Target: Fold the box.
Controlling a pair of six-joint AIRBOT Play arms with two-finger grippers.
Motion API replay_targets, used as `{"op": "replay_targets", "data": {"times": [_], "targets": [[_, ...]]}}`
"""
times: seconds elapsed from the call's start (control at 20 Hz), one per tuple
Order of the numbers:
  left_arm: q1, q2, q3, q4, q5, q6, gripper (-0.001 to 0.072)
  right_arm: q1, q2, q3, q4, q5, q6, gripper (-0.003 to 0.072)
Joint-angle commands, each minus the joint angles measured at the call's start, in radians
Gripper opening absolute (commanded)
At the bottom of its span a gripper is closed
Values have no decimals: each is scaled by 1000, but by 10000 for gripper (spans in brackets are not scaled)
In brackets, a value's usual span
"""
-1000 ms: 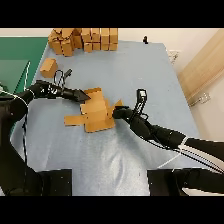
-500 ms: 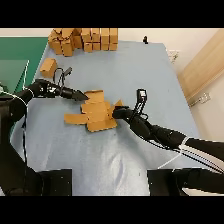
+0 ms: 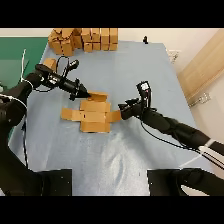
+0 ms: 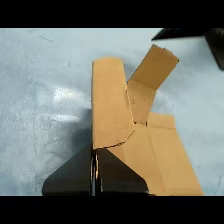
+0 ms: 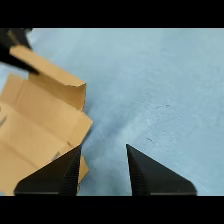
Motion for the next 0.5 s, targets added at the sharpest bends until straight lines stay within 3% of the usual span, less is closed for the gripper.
{"op": "replay_targets", "data": {"times": [0.0, 0.15, 0.25, 0.35, 0.45], "targets": [[-18, 34, -13, 42, 52, 121, 6, -63, 132, 1, -335, -340, -129, 502], [-15, 93, -92, -89, 143, 264, 5, -62, 223, 1, -449, -533, -128, 505], [-10, 133, -190, -253, 192, 385, 5, -62, 253, 1, -448, -585, -107, 505], [-4, 147, -282, -420, 173, 505, 6, -58, 261, 2, -436, -586, -103, 505], [-5, 148, -348, -453, 135, 566, 6, -21, 255, 2, -438, -615, -148, 505]]}}
